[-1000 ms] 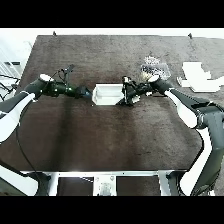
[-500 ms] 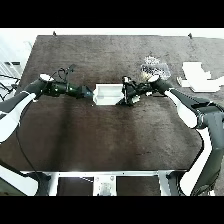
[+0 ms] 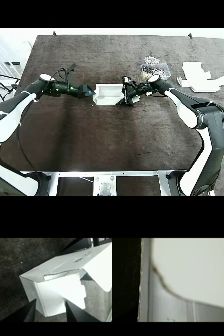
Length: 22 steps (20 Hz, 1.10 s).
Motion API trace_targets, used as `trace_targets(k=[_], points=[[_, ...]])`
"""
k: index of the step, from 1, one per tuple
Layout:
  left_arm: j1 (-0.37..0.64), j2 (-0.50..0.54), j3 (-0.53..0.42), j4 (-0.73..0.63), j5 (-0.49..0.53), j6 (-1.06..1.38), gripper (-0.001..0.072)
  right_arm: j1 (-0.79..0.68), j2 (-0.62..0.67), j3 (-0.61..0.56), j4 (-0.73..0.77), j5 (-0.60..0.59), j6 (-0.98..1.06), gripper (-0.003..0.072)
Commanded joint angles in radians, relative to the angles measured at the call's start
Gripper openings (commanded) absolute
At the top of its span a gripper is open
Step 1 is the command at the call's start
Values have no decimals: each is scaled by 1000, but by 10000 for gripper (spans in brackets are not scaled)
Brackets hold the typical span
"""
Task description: Fold the box and place the chain.
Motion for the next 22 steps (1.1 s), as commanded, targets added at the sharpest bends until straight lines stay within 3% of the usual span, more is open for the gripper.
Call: trace_targets(k=[1,6,12,22], points=[[-22,0,0,1,34,-41,420,1,0,0,0,0,0,509],[-40,0,1,10,49,-107,420,1,0,0,0,0,0,509],[-118,0,105,335,63,-423,419,1,0,0,0,0,0,509],[-208,-2,185,523,117,-679,419,1,0,0,0,0,0,509]])
